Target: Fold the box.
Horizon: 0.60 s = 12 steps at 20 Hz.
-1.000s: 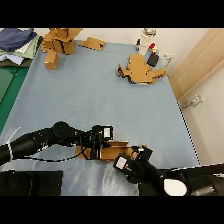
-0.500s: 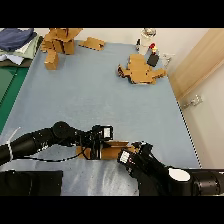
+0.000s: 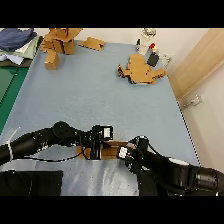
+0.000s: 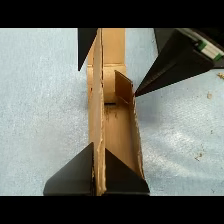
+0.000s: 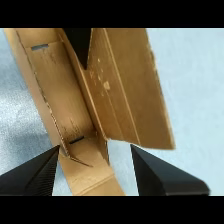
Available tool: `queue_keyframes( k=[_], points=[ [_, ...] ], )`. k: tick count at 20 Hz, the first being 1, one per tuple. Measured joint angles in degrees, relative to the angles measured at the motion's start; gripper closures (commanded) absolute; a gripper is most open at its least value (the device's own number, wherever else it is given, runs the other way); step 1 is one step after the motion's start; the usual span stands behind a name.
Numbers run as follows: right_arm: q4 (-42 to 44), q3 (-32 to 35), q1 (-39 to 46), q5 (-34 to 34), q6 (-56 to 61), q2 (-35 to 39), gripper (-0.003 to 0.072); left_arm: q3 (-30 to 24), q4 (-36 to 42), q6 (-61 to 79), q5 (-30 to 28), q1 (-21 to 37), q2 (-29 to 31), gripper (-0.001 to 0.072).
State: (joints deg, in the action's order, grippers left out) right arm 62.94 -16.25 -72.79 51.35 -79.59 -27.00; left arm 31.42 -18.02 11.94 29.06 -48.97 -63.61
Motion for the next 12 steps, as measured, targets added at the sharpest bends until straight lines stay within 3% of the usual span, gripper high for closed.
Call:
queue_keyframes(
  k=[5,12],
  points=[
    [14.45,0.00,12.31,-5.90,-20.61,0.00,-0.0023,0.00,0.00,0.00,0.00,0.00,0.00,0.0696],
    [43.52,-0.02,31.74,-8.00,-54.71,-4.28,-0.0022,0.00,0.00,0.00,0.00,0.00,0.00,0.0696]
  ],
)
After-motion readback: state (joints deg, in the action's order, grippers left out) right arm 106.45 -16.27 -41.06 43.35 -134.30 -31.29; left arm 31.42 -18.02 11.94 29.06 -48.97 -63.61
